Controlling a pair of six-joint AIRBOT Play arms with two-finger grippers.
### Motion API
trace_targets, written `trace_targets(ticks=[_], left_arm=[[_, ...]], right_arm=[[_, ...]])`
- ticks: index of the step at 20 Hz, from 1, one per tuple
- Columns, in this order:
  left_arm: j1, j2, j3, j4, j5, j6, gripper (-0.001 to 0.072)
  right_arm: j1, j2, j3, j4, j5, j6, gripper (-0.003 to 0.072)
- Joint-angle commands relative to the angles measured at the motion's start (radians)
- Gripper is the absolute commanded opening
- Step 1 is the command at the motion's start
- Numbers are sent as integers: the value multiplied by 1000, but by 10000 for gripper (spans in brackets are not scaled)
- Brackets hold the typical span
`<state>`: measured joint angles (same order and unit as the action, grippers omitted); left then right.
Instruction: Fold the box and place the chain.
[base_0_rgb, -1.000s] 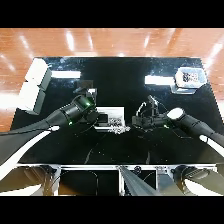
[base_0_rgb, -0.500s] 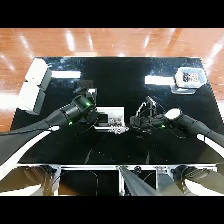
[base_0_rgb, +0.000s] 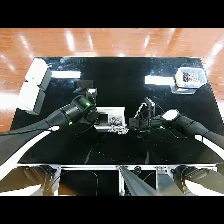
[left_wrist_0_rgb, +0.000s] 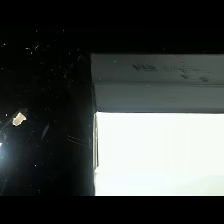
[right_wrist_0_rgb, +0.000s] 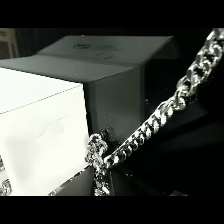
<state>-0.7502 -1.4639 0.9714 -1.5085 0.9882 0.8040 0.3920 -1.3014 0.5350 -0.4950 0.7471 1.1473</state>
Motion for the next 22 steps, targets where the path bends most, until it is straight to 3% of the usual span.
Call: trace_targets(ticks=[1, 8, 16, 22], left_arm=[[-1, 0, 1, -1, 3, 0, 26], [-1, 0, 1, -3, 6, 0, 26], [-1, 0, 1, -3, 6, 0, 26], [-1, 0, 1, -14, 6, 0, 26]], right_arm=[[3, -1, 1, 12, 0, -22, 13], [-31, 57, 1, -24, 39, -39, 14], [-39, 409, 14, 32, 121, -37, 28], [95, 480, 219, 18, 95, -37, 28]])
